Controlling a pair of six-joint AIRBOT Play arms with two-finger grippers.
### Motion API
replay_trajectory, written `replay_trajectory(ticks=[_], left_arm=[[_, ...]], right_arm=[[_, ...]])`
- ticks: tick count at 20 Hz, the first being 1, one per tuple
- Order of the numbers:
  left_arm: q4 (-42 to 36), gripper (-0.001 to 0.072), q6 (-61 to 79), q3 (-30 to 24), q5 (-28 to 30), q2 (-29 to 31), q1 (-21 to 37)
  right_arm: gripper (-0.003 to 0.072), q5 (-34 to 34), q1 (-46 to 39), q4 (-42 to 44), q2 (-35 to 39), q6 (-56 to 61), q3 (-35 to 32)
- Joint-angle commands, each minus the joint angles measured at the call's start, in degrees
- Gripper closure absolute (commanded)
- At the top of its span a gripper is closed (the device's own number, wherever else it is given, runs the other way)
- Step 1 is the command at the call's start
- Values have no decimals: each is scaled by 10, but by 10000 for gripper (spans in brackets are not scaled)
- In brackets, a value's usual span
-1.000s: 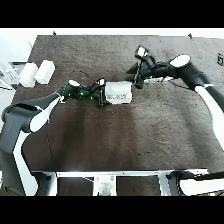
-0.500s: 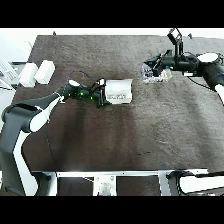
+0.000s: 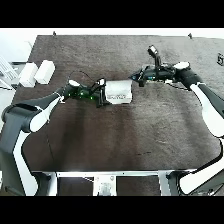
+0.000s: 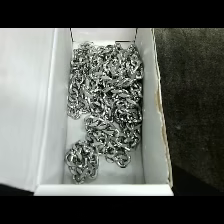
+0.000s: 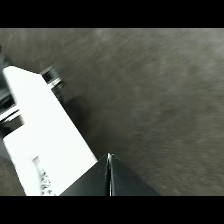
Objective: Fold the box and place the chain.
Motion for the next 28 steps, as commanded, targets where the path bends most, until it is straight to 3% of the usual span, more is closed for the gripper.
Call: replay_trajectory(ticks=[1,4,7,8,9,13,19,28], left_arm=[[0,238,0,0,0,0,0],[0,239,0,0,0,0,0],[0,239,0,0,0,0,0],[0,239,0,0,0,0,0],[0,238,0,0,0,0,0],[0,238,0,0,0,0,0],[0,238,0,0,0,0,0],[0,238,0,0,0,0,0]], right_arm=[[680,9,27,-38,-8,4,14],[681,18,35,-52,-8,6,18],[680,71,37,-55,-8,5,18],[646,88,36,-55,-8,-5,18],[541,105,36,-55,-8,-18,18],[523,123,37,-55,-8,-39,18],[409,122,41,-73,-10,-73,39],[409,142,74,-162,-36,-80,91]])
